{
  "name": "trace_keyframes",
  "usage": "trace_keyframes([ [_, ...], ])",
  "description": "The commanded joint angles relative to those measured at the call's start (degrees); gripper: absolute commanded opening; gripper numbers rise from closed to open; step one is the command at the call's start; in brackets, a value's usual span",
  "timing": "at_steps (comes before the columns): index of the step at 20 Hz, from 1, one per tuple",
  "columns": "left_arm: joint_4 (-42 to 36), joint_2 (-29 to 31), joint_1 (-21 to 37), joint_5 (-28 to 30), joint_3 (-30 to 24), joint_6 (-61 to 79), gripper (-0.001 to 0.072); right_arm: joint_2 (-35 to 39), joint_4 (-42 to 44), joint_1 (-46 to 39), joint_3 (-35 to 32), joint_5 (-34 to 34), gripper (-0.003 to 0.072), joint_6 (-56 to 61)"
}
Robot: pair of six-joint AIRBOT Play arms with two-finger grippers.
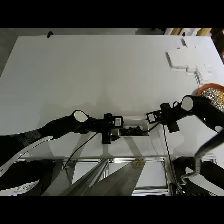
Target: Fold the box and place the chain.
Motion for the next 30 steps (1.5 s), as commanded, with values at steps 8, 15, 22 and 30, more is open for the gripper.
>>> trace_keyframes([
  [8,0.0,0.02,0.0,0.02,-0.02,0.02,0.0347,1.92,0.24,0.07,-0.07,4.52,0.0017,1.36],
  [15,0.0,0.02,0.0,0.0,-0.02,0.02,0.0347,16.96,8.83,0.07,-0.07,8.74,0.0017,3.56],
  [22,0.02,0.02,0.0,0.02,-0.02,0.02,0.0347,23.41,38.21,0.59,-0.09,11.69,0.0017,3.52],
  [30,0.0,0.02,0.0,0.02,0.0,0.02,0.0347,22.49,38.84,13.42,-0.09,5.75,0.0018,3.63],
])
